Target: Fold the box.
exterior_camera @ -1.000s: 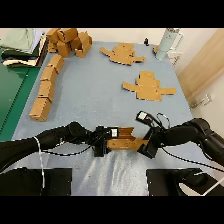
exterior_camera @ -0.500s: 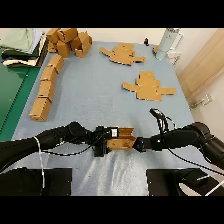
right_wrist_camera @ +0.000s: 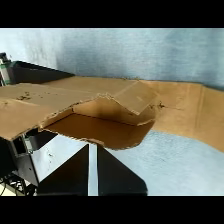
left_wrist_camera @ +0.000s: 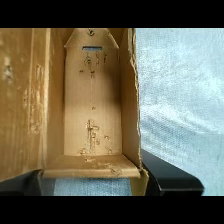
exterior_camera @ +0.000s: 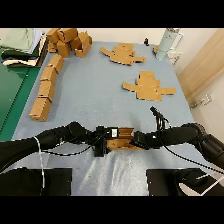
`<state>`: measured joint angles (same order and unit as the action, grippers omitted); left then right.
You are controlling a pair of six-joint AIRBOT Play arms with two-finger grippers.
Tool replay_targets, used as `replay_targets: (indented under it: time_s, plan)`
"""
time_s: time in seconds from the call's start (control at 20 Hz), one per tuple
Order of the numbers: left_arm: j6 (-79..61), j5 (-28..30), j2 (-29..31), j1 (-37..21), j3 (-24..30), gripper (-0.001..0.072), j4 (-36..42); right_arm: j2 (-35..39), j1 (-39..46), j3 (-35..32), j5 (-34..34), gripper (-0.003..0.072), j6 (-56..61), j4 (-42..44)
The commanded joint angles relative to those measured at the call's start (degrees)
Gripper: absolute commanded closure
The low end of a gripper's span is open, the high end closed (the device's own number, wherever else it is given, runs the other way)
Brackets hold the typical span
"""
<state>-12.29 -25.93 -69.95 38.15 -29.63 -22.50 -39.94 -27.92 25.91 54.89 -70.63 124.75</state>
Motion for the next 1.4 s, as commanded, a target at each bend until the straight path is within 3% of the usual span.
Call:
replay_targets:
  time_s: [0.0,0.5,0.6,0.65,0.8,1.05,1.35]
  plan:
    - [-0.31,0.09,-0.04,0.04,-0.07,0.0106,0.0,-0.09,-0.07,-0.02,-0.44,0.0604,0.31,1.49]
    - [-0.28,0.02,-0.04,0.09,-0.07,0.0109,-1.07,-0.09,-0.07,-0.02,-2.19,0.0604,0.13,2.56]
    - [-0.28,-0.17,-0.04,0.09,-0.07,0.0108,-1.33,-0.44,-0.07,0.61,-4.85,0.0682,-2.69,3.96]
    - [-0.26,-0.17,-0.04,0.09,-0.07,0.0108,-1.33,-1.42,-0.04,1.66,-6.36,0.0682,-4.46,4.07]
    - [-0.28,-0.17,-0.04,0.09,-0.07,0.0108,-1.36,-8.48,0.13,6.43,-10.36,0.0682,-10.75,3.98]
    - [-0.28,0.02,-0.04,0.09,-0.07,0.0107,-1.31,-24.52,0.15,14.56,-11.02,0.0682,-21.73,3.61]
    - [-0.28,0.0,-0.04,0.09,-0.07,0.0107,-1.31,-30.51,0.07,15.37,-9.35,0.0682,-30.05,3.52]
